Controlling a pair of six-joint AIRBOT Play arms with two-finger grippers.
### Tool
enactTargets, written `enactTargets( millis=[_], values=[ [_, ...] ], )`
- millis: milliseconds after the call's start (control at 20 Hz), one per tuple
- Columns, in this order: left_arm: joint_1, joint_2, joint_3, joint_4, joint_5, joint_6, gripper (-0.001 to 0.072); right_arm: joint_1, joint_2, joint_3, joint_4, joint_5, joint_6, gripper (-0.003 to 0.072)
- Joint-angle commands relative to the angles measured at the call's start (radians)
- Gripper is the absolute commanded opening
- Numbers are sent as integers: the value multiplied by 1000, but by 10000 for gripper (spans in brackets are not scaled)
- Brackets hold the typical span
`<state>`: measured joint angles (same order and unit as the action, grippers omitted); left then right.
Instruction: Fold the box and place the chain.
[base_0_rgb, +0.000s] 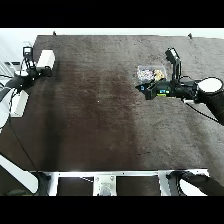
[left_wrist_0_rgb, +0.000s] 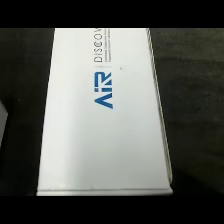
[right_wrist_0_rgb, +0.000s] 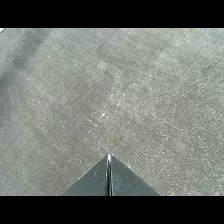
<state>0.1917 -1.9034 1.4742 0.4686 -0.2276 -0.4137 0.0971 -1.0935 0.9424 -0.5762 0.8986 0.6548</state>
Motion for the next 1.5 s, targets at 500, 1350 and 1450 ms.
enactTargets(
  millis=[500, 1350, 1450],
  values=[
    [-1, -1, -44, 18, 11, -5, 650, 0, 1, 0, 19, 11, 0, 15],
    [23, 543, -115, 33, -391, 42, 11, -119, 324, -33, 53, -85, 0, 14],
    [-35, 708, -260, 24, -275, 71, 11, -124, 428, -121, 5, -226, 21, 13]
  ],
)
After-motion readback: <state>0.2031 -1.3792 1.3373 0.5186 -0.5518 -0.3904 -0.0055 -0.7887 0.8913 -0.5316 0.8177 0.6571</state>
